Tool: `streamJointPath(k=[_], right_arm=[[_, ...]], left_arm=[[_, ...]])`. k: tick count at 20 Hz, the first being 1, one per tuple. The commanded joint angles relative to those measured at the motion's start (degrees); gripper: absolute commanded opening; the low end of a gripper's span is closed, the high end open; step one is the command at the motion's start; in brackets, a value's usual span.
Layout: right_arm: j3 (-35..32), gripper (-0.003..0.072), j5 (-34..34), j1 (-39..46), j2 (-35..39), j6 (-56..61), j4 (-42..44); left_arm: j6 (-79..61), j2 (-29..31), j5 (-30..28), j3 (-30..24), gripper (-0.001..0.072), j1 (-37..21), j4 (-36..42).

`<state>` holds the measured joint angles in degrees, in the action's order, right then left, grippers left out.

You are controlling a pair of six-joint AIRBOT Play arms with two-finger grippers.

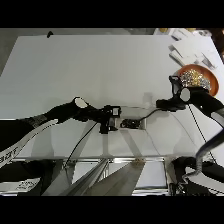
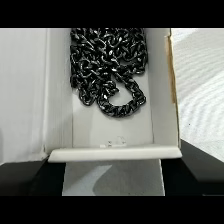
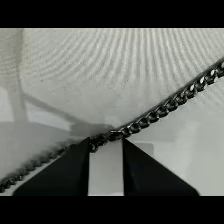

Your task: Fold the box and place the chain.

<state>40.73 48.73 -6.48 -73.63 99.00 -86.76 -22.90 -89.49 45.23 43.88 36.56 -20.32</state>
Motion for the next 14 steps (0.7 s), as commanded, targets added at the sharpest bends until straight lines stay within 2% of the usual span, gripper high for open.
streamJointPath(k=[1,6,11,14], right_arm=[[-0.1,0.0013,-0.2,0.0,-1.2,-0.9,0.2],[-0.1,0.0015,3.2,0.0,2.7,-6.3,0.1],[-0.1,0.0015,8.2,0.0,13.1,-6.6,0.7],[-0.1,0.0015,11.2,0.0,20.3,-9.5,6.3]], left_arm=[[0.0,0.0,0.0,0.0,0.0089,0.0,0.0],[0.0,0.0,0.0,0.0,0.0089,0.0,0.0],[0.0,0.0,0.0,0.0,0.0089,0.0,0.0],[0.0,0.0,0.0,0.0,0.0089,0.0,0.0]])
